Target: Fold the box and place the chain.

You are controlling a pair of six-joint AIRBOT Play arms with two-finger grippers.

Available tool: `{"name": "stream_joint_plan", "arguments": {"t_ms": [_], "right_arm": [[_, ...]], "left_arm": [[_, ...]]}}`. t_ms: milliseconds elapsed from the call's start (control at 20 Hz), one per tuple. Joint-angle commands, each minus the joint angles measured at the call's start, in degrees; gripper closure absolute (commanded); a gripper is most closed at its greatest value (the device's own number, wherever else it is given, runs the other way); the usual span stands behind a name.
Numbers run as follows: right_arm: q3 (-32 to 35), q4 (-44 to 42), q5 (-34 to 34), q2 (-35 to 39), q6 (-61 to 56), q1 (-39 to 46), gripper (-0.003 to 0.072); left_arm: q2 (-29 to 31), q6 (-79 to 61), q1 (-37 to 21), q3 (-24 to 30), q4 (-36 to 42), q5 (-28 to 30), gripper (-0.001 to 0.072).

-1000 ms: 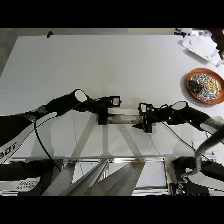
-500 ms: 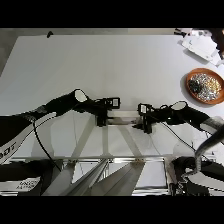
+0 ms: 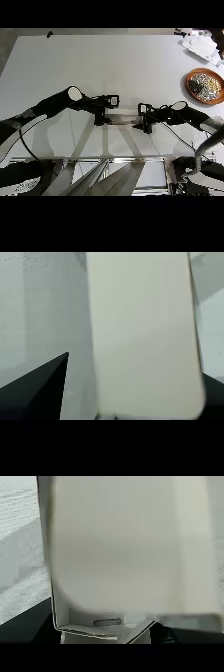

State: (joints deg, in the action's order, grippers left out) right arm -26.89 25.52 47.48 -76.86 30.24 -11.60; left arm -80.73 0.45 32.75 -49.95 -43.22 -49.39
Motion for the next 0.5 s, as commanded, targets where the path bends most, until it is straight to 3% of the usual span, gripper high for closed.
{"name": "stream_joint_plan", "arguments": {"t_ms": [0,150,200,250,300,350,450], "right_arm": [[0.0,0.1,0.1,0.0,0.2,0.0,0.0384],[0.0,0.2,0.1,0.0,0.2,0.1,0.0384],[0.0,0.1,0.1,0.0,0.2,0.0,0.0384],[0.0,0.2,0.1,0.0,0.2,0.0,0.0384],[0.0,0.1,0.1,0.0,0.2,0.0,0.0384],[0.0,0.2,0.1,0.0,0.2,0.0,0.0384],[0.0,0.2,0.1,0.0,0.2,0.0,0.0384]], "left_arm": [[5.8,11.2,-1.4,0.0,-11.8,0.1,0.0076],[11.6,19.1,-3.2,0.0,-18.0,-2.5,0.0086],[13.1,20.9,-3.6,0.0,-17.7,-3.9,0.0132],[14.1,22.3,-3.5,0.0,-17.0,-5.4,0.0301],[14.7,22.3,-3.1,0.0,-15.2,-8.1,0.0591],[14.7,21.0,-2.3,0.0,-13.7,-10.4,0.0705],[13.8,21.0,1.0,0.0,-11.7,-11.4,0.0705]]}}
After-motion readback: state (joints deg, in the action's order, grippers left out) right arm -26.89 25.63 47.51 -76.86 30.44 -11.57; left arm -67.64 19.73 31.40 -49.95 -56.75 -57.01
